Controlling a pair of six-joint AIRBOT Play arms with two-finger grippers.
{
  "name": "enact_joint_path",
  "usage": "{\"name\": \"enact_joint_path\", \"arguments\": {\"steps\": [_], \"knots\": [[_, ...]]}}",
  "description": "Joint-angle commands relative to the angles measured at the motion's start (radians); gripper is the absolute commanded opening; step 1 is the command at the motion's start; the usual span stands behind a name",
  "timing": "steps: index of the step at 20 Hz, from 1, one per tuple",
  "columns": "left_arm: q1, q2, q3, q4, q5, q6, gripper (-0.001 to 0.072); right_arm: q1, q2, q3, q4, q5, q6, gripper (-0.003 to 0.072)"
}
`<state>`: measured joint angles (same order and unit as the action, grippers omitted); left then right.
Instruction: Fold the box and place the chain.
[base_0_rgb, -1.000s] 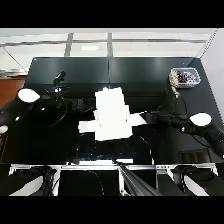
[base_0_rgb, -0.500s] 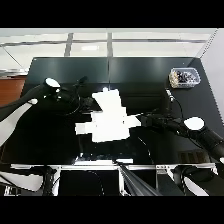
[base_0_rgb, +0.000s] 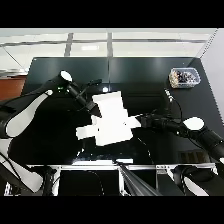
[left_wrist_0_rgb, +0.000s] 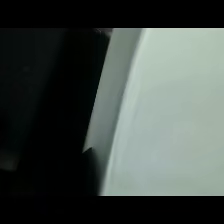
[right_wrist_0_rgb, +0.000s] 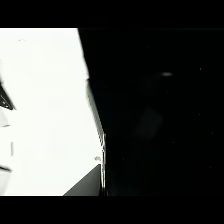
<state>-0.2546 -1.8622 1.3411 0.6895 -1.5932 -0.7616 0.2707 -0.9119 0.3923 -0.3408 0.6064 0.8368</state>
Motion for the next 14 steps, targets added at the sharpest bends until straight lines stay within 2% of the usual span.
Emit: {"name": "enact_joint_path", "arguments": {"steps": [1,2,3,4,5,7,9,10,11,13,14], "knots": [[-0.006,-0.022,0.034,0.016,-0.020,0.050,0.0031,0.000,0.000,0.000,0.000,-0.001,0.000,0.0020],[-0.006,-0.022,0.034,0.016,-0.011,0.061,0.0031,0.000,0.000,0.000,0.000,-0.002,0.000,0.0155],[-0.006,-0.021,0.034,0.017,-0.002,0.063,0.0030,-0.004,0.000,0.002,-0.012,-0.001,0.000,0.0529],[-0.006,-0.020,0.034,0.018,0.001,0.063,0.0029,-0.019,0.001,0.015,-0.054,0.019,0.000,0.0712],[-0.006,-0.013,0.034,0.023,-0.001,0.062,0.0028,-0.051,0.001,0.046,-0.123,0.079,0.000,0.0711],[-0.014,0.027,0.028,0.072,0.007,0.054,0.0026,-0.150,0.001,0.160,-0.291,0.271,0.000,0.0710],[-0.035,0.122,-0.038,0.079,0.069,0.053,0.0026,-0.229,0.001,0.283,-0.413,0.439,-0.004,0.0710],[-0.054,0.193,-0.108,0.076,0.150,0.075,0.0025,-0.248,0.001,0.328,-0.467,0.483,-0.004,0.0709],[-0.079,0.288,-0.208,0.064,0.275,0.125,0.0026,-0.257,0.001,0.358,-0.519,0.492,-0.004,0.0709],[-0.135,0.477,-0.421,0.027,0.555,0.280,0.0030,-0.258,0.001,0.372,-0.575,0.450,-0.004,0.0709],[-0.160,0.545,-0.499,0.018,0.657,0.375,0.0031,-0.257,0.001,0.372,-0.573,0.401,-0.003,0.0709]]}}
